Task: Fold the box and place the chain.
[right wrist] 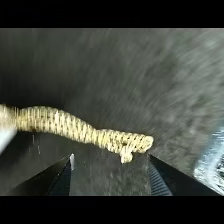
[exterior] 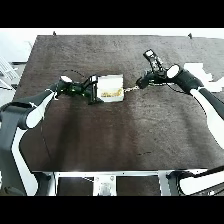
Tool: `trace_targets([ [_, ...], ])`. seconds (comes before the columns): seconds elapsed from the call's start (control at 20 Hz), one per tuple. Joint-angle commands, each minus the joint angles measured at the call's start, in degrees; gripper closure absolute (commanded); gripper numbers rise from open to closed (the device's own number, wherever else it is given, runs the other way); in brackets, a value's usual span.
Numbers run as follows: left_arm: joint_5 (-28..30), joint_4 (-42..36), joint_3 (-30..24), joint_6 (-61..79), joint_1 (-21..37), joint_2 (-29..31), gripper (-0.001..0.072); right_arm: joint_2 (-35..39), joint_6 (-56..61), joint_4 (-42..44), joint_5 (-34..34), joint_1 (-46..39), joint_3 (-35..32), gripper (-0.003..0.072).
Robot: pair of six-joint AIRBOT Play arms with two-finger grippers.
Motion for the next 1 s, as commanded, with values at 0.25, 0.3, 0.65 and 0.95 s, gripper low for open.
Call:
trace_targets([
  [0.25, 0.0, 0.0, 0.0, 0.0, 0.0, 0.0, 0.0298, -15.7, -27.4, 9.2, 21.1, -3.8, 16.9, 0.0122],
  [0.3, 0.0, 0.0, 0.0, 0.0, 0.0, 0.0, 0.0298, -16.8, -27.9, 9.2, 21.1, -3.8, 18.3, 0.0122],
  [0.65, 0.0, 0.0, 0.0, 0.0, 0.0, 0.0, 0.0298, -19.6, -30.3, 8.9, 22.4, -3.6, 22.4, 0.0126],
  [0.95, 0.0, 0.0, 0.0, 0.0, 0.0, 0.0, 0.0298, -19.6, -30.6, -3.2, 19.7, -0.6, 22.5, 0.0178],
])
